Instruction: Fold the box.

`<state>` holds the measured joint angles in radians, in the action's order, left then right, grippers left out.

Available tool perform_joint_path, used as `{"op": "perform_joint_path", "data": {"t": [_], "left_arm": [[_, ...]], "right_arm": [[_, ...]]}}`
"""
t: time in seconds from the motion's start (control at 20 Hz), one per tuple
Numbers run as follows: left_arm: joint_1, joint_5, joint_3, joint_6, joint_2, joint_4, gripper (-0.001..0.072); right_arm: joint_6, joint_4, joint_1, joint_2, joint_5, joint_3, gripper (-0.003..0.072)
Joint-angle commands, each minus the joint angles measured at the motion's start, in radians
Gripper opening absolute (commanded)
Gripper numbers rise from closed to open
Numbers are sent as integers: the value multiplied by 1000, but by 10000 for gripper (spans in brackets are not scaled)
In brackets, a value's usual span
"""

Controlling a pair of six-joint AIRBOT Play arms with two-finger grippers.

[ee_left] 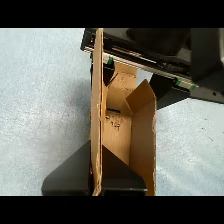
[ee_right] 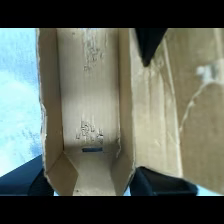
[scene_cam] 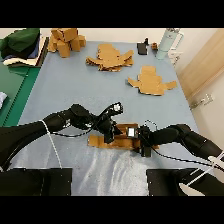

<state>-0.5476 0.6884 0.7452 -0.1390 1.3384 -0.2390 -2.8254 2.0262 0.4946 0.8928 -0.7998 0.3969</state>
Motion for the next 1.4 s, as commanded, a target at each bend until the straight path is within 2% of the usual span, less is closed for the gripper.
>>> {"op": "perform_joint_path", "data": {"t": [0.0, 0.15, 0.25, 1.35], "left_arm": [[0, 0, 0, 0, 0, 0, 14], [0, 0, 0, 0, 0, 0, 14], [-1, 1, 0, 0, 0, 0, 14], [-1, 0, 0, 0, 0, 17, 14]], "right_arm": [[2, -1, 0, -1, 22, -7, 603], [2, -2, 0, -1, 24, -11, 588], [2, -7, 0, -1, 24, -11, 485], [2, -3, 0, -1, 25, -10, 486]]}}
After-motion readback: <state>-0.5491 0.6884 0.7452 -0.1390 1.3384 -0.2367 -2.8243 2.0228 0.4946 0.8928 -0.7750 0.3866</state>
